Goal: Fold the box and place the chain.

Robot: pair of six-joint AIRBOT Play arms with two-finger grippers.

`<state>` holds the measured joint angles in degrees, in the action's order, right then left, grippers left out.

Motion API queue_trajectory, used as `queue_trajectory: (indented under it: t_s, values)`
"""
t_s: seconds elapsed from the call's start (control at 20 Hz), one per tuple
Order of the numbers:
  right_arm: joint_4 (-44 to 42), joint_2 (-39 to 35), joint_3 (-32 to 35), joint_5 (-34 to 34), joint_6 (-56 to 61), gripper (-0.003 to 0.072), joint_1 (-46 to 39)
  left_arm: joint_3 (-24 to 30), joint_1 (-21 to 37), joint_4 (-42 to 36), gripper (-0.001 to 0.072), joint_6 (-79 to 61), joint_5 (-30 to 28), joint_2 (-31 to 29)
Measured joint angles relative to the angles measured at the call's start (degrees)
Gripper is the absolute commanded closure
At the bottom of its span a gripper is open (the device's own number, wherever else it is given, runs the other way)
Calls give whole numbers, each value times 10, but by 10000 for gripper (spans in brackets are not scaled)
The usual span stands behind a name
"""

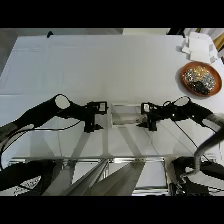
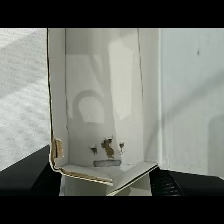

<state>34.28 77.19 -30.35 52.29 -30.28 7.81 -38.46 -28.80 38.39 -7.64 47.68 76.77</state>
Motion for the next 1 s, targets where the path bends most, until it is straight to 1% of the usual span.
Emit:
queue_trajectory:
  t_s: [0.25, 0.5, 1.0]
  values:
    - [0, 0, 0, 0, 0, 316, 0, -1, -8, -85, 11, -90, -17, 30]
    - [0, 0, 0, 0, 0, 316, 0, -7, -30, -130, 11, -120, -34, 54]
    - [0, 0, 0, 0, 0, 316, 0, -9, -42, -154, 13, -130, -48, 66]
